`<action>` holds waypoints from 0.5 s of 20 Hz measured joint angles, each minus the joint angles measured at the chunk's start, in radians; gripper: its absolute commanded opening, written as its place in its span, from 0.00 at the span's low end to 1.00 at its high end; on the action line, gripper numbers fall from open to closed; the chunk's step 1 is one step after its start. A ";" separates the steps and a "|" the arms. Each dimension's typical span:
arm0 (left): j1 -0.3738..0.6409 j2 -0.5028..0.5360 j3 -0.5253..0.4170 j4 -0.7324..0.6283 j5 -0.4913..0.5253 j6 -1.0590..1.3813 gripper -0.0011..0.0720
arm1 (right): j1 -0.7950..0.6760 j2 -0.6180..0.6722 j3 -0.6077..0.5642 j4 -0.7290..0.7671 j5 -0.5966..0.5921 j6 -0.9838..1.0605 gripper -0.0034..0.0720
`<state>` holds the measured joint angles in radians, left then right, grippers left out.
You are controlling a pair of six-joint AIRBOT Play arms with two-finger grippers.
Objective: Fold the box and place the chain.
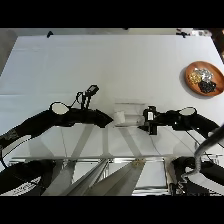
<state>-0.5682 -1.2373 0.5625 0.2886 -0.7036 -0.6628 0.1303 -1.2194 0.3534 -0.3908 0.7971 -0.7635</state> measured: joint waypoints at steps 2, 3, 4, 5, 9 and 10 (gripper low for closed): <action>0.000 0.000 0.004 0.013 -0.014 -0.010 0.42 | 0.000 0.000 0.000 -0.001 0.000 -0.001 0.66; 0.000 0.000 0.005 0.021 -0.023 -0.014 0.42 | 0.000 0.000 0.000 -0.002 0.000 -0.003 0.66; 0.000 0.000 0.005 0.031 -0.031 -0.023 0.42 | 0.000 0.000 0.000 -0.002 0.000 -0.003 0.66; 0.000 0.000 0.006 0.045 -0.039 -0.032 0.42 | 0.000 0.000 0.000 -0.003 0.000 -0.005 0.66; 0.001 0.000 0.007 0.110 -0.074 -0.078 0.42 | 0.000 0.000 0.000 -0.002 -0.002 -0.003 0.66; 0.003 0.000 0.007 0.120 -0.076 -0.087 0.42 | 0.000 0.000 0.000 -0.002 -0.002 -0.002 0.66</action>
